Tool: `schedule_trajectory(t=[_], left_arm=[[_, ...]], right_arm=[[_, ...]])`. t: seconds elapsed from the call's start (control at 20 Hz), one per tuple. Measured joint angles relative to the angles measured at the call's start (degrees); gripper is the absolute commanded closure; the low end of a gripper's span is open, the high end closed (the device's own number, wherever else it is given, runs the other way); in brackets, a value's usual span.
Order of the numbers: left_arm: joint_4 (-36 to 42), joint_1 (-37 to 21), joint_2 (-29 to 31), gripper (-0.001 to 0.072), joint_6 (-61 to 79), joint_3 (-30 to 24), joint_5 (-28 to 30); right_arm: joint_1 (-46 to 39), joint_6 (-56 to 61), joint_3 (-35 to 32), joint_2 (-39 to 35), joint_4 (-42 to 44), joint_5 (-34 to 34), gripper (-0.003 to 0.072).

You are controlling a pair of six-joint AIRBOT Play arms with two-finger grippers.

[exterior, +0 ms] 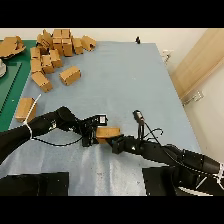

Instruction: Fold the box.

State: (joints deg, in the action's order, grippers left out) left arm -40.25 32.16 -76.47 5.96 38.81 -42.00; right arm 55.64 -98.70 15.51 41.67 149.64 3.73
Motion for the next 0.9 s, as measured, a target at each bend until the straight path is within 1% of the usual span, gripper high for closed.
schedule_trajectory(t=[0.15, 0.4, 0.6, 0.9], left_arm=[[0.0, 0.0, 0.0, 0.0496, 0.0, 0.0, 0.0], [0.0, 0.0, 0.0, 0.0496, -0.02, 0.0, 0.0], [0.02, 0.0, 0.0, 0.0496, -0.02, 0.0, 0.0], [0.0, 0.0, 0.0, 0.0496, 0.0, 0.0, 0.02]], right_arm=[[-0.52, 3.93, -0.68, 1.09, 3.67, -4.63, 0.068], [-0.83, 8.02, -0.98, 5.03, 5.49, -7.23, 0.068], [-0.74, 9.81, -1.03, 7.32, 5.49, -7.37, 0.068], [-0.28, 10.67, -1.03, 8.76, 5.22, -7.45, 0.0679]])
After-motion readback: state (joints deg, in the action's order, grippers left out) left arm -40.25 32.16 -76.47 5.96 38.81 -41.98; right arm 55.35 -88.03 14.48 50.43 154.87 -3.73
